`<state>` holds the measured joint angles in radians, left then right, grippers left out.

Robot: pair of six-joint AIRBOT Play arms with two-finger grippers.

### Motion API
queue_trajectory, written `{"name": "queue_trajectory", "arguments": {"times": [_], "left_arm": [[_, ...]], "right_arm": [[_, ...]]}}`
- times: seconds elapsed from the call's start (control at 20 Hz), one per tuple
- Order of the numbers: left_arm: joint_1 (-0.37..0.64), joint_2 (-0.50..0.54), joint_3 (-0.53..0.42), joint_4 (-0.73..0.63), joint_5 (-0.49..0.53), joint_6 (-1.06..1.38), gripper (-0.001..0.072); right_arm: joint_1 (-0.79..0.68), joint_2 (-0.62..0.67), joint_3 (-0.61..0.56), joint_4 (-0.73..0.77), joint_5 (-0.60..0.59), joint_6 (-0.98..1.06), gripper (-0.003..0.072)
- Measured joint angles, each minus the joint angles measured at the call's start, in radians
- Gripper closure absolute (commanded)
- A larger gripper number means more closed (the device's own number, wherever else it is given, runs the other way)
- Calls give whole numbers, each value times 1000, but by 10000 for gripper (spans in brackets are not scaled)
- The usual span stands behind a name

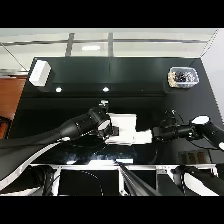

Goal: Fold the box and place the chain.

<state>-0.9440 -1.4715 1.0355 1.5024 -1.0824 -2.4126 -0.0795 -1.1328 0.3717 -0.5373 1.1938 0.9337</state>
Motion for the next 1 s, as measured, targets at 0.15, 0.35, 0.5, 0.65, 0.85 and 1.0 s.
{"name": "queue_trajectory", "arguments": {"times": [0.15, 0.35, 0.5, 0.65, 0.85, 1.0], "left_arm": [[0, 0, 0, 0, 0, -2, 680], [0, 0, 0, 0, 0, -1, 680], [0, 0, 0, 0, 0, 0, 680], [0, 0, 0, 0, 0, 0, 680], [0, 0, 0, 0, 0, 0, 680], [0, 0, 0, 0, 0, 0, 680]], "right_arm": [[42, -1, 15, 42, 4, -14, 147], [91, -1, 53, 64, 5, -21, 151], [152, -1, 76, 69, -12, -2, 181], [243, -1, 109, 39, -69, 63, 181], [412, -1, 178, -119, -190, 292, 260], [566, -1, 254, -358, -254, 602, 262]]}}
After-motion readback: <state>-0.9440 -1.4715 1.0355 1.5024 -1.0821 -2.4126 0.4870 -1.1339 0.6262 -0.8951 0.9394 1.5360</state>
